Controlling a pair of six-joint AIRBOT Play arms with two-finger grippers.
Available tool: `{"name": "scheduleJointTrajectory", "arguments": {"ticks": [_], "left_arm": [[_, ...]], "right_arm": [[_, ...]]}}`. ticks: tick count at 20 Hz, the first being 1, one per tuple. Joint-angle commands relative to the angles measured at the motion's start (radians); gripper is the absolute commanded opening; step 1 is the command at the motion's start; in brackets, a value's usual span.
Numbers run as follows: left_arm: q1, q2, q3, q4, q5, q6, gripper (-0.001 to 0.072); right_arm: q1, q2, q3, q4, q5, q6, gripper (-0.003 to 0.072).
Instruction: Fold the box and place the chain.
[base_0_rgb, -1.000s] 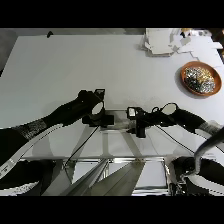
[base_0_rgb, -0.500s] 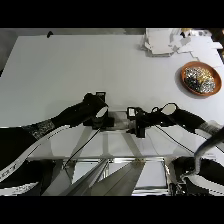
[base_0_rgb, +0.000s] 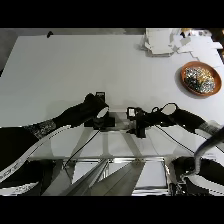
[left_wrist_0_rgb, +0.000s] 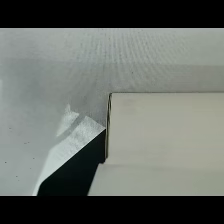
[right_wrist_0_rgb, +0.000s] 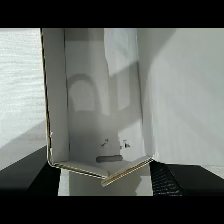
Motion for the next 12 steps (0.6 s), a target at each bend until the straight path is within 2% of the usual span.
{"name": "scheduleJointTrajectory", "arguments": {"ticks": [1,2,3,6,9,12], "left_arm": [[0.0,-0.001,0.0,0.003,0.013,0.003,0.0075],[0.0,-0.001,0.0,0.003,0.019,0.003,0.0187],[0.0,-0.001,-0.001,0.004,0.024,0.003,0.022],[-0.001,-0.001,-0.001,0.004,0.04,0.003,0.0182],[-0.002,-0.002,-0.001,0.015,0.051,0.003,0.0018],[-0.002,-0.004,-0.001,0.018,0.048,0.002,0.0003]], "right_arm": [[0.0,0.001,0.0,0.001,-0.001,0.0,0.0402],[0.0,0.001,0.0,0.001,-0.001,0.0,0.0402],[0.0,0.001,0.0,0.001,-0.001,0.0,0.0402],[0.0,0.001,0.0,0.001,-0.001,0.0,0.0402],[0.0,0.001,0.0,0.001,-0.001,0.0,0.0402],[0.0,0.001,0.0,0.001,-0.001,0.0,0.0402]]}}
